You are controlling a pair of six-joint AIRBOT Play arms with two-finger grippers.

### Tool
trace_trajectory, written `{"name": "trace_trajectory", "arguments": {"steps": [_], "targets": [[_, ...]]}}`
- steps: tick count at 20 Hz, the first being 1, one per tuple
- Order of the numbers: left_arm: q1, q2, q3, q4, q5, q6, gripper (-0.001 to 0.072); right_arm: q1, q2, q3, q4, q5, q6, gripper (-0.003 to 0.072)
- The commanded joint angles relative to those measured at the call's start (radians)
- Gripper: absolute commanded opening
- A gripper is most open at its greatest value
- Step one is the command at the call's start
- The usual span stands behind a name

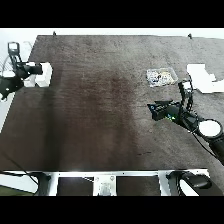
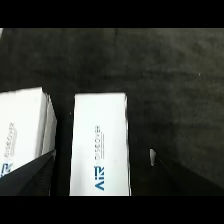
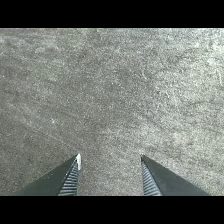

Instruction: Fold the box and place the chain.

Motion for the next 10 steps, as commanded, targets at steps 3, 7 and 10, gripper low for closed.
{"name": "trace_trajectory", "arguments": {"steps": [3,7,10], "targets": [[0.000,0.249,0.000,0.008,-0.255,0.073,0.0019,0.000,0.041,0.002,0.000,0.006,-0.001,0.0011],[-0.003,0.468,-0.049,-0.046,-0.402,0.193,0.0014,0.000,0.199,0.002,-0.044,-0.024,-0.004,0.0010],[-0.003,0.679,-0.244,-0.224,-0.331,0.387,0.0014,0.000,0.324,0.000,-0.089,-0.061,-0.003,0.0008]]}}
